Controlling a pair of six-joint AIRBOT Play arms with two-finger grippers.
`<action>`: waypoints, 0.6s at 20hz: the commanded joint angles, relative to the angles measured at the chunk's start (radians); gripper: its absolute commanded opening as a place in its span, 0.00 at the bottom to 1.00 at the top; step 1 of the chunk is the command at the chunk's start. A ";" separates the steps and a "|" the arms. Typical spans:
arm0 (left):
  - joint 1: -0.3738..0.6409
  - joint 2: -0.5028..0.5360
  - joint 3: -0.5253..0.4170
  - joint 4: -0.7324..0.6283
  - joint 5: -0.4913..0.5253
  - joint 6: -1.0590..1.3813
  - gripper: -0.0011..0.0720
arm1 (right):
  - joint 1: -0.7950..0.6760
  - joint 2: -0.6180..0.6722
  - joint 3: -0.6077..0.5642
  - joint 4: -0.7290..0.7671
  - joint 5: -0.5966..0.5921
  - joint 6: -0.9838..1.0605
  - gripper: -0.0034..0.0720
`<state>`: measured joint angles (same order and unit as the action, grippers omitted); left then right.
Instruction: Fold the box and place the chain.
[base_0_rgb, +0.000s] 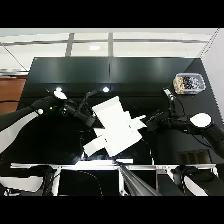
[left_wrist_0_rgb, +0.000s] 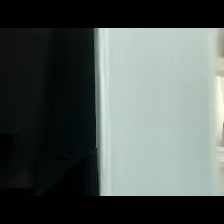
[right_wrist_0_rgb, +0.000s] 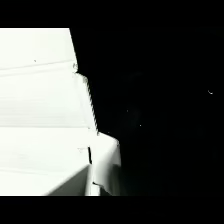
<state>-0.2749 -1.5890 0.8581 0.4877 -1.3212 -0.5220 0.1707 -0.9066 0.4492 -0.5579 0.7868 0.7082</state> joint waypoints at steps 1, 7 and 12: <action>0.000 0.034 0.006 0.011 -0.021 0.005 0.05 | -0.032 0.000 0.020 -0.108 0.042 0.063 0.88; -0.117 0.263 0.006 0.170 0.201 0.201 0.05 | -0.169 0.000 0.187 -0.428 0.220 0.085 0.88; -0.236 0.258 0.005 0.326 0.318 0.365 0.05 | -0.181 0.000 0.191 -0.352 0.187 0.084 0.88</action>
<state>-0.4511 -1.3399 0.8635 0.7349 -1.1091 -0.2436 0.0025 -0.9070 0.6281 -0.9253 0.9634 0.7898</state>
